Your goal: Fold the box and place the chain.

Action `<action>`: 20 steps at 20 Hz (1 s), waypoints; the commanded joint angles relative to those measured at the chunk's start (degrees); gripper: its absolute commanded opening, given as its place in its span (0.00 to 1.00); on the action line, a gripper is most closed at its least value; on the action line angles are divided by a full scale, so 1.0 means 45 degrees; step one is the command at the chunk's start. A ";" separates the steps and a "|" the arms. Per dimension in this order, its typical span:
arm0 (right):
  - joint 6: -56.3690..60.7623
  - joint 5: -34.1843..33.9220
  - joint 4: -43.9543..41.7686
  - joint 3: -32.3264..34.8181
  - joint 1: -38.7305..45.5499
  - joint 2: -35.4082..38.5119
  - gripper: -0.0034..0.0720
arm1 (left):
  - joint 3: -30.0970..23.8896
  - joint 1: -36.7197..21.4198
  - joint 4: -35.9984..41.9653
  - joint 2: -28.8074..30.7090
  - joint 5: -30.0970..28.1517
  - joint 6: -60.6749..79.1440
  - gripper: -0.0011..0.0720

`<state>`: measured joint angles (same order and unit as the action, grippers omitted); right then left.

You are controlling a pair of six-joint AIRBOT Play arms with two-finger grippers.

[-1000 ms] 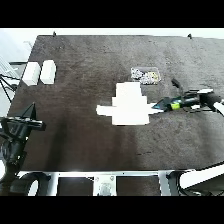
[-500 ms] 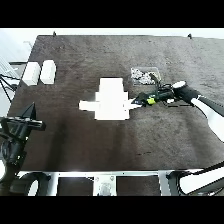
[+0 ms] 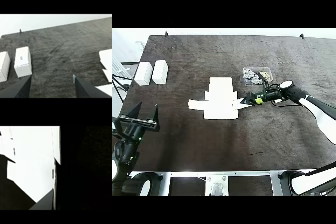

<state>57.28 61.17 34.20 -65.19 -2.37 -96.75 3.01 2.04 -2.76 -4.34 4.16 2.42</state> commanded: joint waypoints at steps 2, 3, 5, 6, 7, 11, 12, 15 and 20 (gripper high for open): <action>-0.0223 -0.0024 0.0228 -0.0015 -0.0044 0.0010 0.05 | 0.0015 -0.0015 0.0039 -0.0107 0.0321 -0.0340 0.82; -0.0345 -0.0029 0.0384 -0.0010 -0.0044 0.0010 0.05 | 0.0019 -0.0015 0.0044 -0.0345 0.0301 -0.0471 0.82; -0.0457 -0.0039 0.0447 -0.0015 -0.0078 0.0010 0.05 | 0.0083 -0.0015 0.0053 -0.1219 0.0321 -0.0593 0.82; -0.0563 -0.0063 0.0447 -0.0015 -0.0078 0.0010 0.05 | 0.0238 -0.0015 0.0053 -0.1817 0.0330 -0.0680 0.82; -0.0670 -0.0078 0.0447 -0.0015 -0.0078 0.0010 0.05 | 0.0554 -0.0015 0.0049 -0.2584 0.0423 -0.0670 0.82; -0.0879 -0.0126 0.0442 -0.0010 -0.0087 0.0024 0.05 | 0.2642 -0.0015 0.0049 -0.6314 0.1156 -0.0670 0.83; -0.0884 -0.0136 0.0437 -0.0010 -0.0087 0.0024 0.05 | 0.3235 -0.0015 0.0049 -0.7247 0.1263 -0.0670 0.83; -0.0884 -0.0267 0.0403 -0.0015 -0.0087 0.0068 0.05 | 0.5314 -0.0015 0.0019 -0.9991 0.2331 -0.0617 0.83; -0.0874 -0.0627 0.0364 -0.0010 -0.0087 0.0427 0.05 | 0.9063 -0.0015 -0.0578 -1.3784 0.4945 -0.2395 0.82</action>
